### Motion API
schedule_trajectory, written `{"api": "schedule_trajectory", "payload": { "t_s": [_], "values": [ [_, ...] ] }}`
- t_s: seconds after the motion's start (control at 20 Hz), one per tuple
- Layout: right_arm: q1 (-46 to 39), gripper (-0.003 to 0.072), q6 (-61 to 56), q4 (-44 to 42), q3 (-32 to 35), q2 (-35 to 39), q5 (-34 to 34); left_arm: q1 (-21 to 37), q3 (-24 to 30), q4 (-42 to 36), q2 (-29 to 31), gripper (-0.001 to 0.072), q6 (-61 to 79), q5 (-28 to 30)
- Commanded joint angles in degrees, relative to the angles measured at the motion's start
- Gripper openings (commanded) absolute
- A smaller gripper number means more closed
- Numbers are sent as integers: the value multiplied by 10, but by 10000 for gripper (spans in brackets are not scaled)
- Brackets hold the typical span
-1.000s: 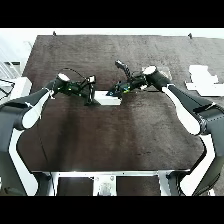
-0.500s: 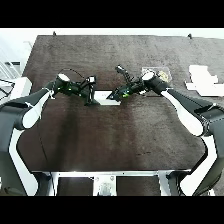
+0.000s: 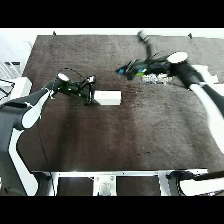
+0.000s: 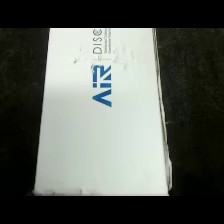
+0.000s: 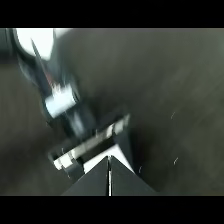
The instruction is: Fold the box and place the chain.
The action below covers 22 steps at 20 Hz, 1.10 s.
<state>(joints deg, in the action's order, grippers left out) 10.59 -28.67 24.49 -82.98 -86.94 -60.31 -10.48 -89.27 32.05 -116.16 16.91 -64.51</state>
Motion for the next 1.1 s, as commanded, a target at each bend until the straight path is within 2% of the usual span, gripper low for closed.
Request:
{"api": "schedule_trajectory", "payload": {
  "t_s": [0.0, 0.25, 0.35, 0.5, 0.65, 0.7, 0.75, 0.9, 1.05],
  "values": [
    [-26, 15, -53, 24, 87, 148, 6, 0, 0, 0, 0, 462, 1, 2],
    [-72, 16, -63, 73, 360, 373, 106, 0, 0, 0, 0, 463, 0, 2],
    [-99, 17, -63, 73, 446, 433, 136, 0, 0, 0, 0, 463, 1, 0],
    [-132, 17, -62, 73, 515, 481, 139, 0, 0, 0, 0, 463, 1, 0],
    [-150, 17, -56, 77, 538, 488, 139, 0, 0, 0, 0, 461, 0, 0],
    [-151, 17, -52, 78, 541, 488, 138, 0, 0, -9, 1, 305, -8, 0],
    [-151, 17, -52, 78, 541, 488, 138, 2, -1, -10, 4, 27, -25, -6],
    [-151, 17, -52, 77, 541, 488, 138, 11, -30, -13, 7, 17, -144, -21],
    [-151, 17, -52, 77, 541, 488, 140, 21, -28, -10, 47, 13, -209, 28]
  ]
}}
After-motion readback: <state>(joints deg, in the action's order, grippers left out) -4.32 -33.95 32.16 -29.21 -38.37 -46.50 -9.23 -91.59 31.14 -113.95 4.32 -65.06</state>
